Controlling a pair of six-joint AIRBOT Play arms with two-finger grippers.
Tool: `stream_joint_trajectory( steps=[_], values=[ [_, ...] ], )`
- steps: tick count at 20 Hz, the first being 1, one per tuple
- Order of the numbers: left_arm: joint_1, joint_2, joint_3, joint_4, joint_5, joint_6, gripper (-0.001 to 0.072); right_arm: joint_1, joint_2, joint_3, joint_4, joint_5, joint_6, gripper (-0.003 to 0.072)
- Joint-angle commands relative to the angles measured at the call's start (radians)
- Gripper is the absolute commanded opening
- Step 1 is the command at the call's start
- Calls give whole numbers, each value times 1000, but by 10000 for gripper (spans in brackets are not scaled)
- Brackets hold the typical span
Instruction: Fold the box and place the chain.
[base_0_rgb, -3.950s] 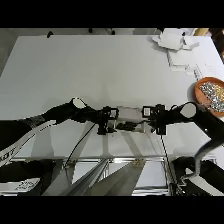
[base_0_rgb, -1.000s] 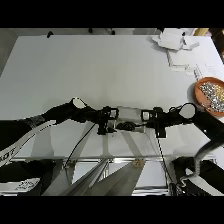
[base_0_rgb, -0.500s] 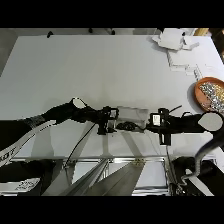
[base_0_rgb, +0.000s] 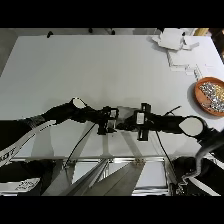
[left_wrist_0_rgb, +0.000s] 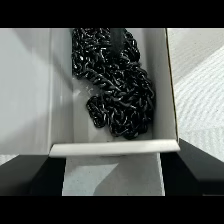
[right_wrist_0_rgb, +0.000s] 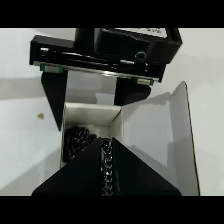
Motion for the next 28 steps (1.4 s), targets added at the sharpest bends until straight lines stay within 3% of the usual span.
stream_joint_trajectory(
  steps=[1, 2, 7, 10, 13, 18, 20, 25, 28],
  values=[
    [1, 1, 0, 0, 0, 0, 254, 51, -100, 0, -5, -103, 0, 243],
    [1, 1, 0, 0, 0, 0, 254, 51, -97, 0, -29, -97, 0, 324],
    [0, 1, 0, 0, 0, 0, 254, 20, 47, 56, -298, 56, 1, 322],
    [0, 1, 0, 0, 0, 0, 254, -123, 138, 56, -404, 236, 1, 321],
    [1, 1, 0, 0, 0, 0, 254, -304, 152, 55, -524, 385, 1, 314],
    [0, 1, 0, 0, 0, 0, 254, -518, 31, 41, -533, 367, -67, 293],
    [1, 1, 0, 0, 0, 0, 254, -526, -47, 40, -533, 354, -117, 226],
    [0, 1, 0, 0, 0, 0, 254, -526, -219, 40, -506, 216, -167, 220],
    [0, 1, 0, 0, 0, 0, 254, -526, -275, 40, -506, 204, -213, 220]
  ],
)
